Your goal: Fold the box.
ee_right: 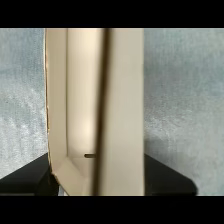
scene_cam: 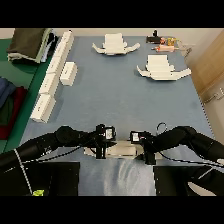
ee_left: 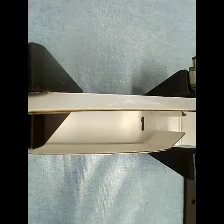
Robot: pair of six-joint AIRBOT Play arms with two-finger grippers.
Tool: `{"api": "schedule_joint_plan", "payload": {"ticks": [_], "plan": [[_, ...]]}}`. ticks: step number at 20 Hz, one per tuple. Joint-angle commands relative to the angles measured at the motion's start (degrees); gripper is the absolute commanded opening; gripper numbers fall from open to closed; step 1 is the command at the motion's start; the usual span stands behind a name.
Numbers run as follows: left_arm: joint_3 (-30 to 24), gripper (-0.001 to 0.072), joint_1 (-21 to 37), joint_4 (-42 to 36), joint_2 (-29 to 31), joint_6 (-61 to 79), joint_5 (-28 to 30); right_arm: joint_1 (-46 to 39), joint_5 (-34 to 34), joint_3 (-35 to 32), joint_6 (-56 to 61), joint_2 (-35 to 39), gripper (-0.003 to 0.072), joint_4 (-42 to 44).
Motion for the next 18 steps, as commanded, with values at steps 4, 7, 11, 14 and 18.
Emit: {"api": "schedule_joint_plan", "payload": {"ticks": [4, 7, 11, 14, 18], "plan": [[0.0, 0.0016, 0.0, 0.0, 0.0, -1.1, -2.4, 0.1, 2.6, 0.0, 0.3, 0.0, 0.0497, 0.0], [0.0, 0.0016, 0.0, 0.0, 0.0, -3.6, -1.0, 0.1, 4.8, 0.0, 0.2, 0.0, 0.0498, 0.0], [0.0, 0.0016, 0.0, 0.0, 0.1, -4.5, 1.6, 0.1, 6.2, 0.0, 0.2, 0.0, 0.0498, 0.0], [0.0, 0.0016, 0.0, 0.0, 0.1, -4.5, 2.4, 0.1, 6.5, 0.3, 0.2, 0.1, 0.0498, 0.1], [0.0, 0.0016, 0.0, 0.0, 0.1, -4.5, 2.4, 0.1, 6.6, 0.3, 0.2, 0.1, 0.0497, 0.1]]}}
